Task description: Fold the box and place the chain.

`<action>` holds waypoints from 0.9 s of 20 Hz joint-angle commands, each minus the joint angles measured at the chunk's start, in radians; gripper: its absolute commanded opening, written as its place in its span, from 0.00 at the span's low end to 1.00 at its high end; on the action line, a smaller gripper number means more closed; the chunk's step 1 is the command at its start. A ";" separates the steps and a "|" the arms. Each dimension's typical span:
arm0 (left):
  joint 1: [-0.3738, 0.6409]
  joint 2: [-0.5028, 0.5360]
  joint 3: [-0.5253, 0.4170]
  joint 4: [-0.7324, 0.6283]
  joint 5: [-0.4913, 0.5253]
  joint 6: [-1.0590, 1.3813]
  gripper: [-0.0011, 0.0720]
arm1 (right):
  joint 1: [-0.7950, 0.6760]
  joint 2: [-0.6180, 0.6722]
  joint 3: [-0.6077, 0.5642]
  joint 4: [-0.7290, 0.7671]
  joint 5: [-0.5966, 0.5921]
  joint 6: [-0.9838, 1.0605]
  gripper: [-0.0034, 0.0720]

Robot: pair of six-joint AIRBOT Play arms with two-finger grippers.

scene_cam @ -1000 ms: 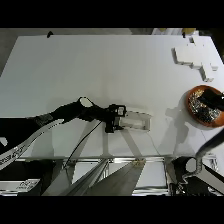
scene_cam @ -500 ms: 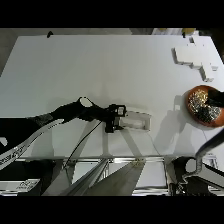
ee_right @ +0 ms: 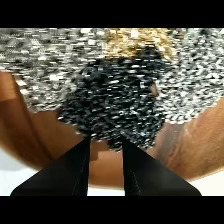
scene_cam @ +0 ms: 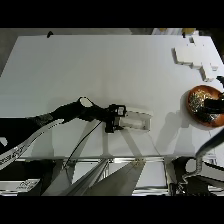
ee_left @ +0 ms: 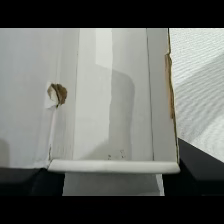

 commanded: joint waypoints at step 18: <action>0.000 0.000 0.000 0.000 0.000 0.000 0.55 | -0.001 -0.066 -0.005 0.013 -0.053 0.032 0.24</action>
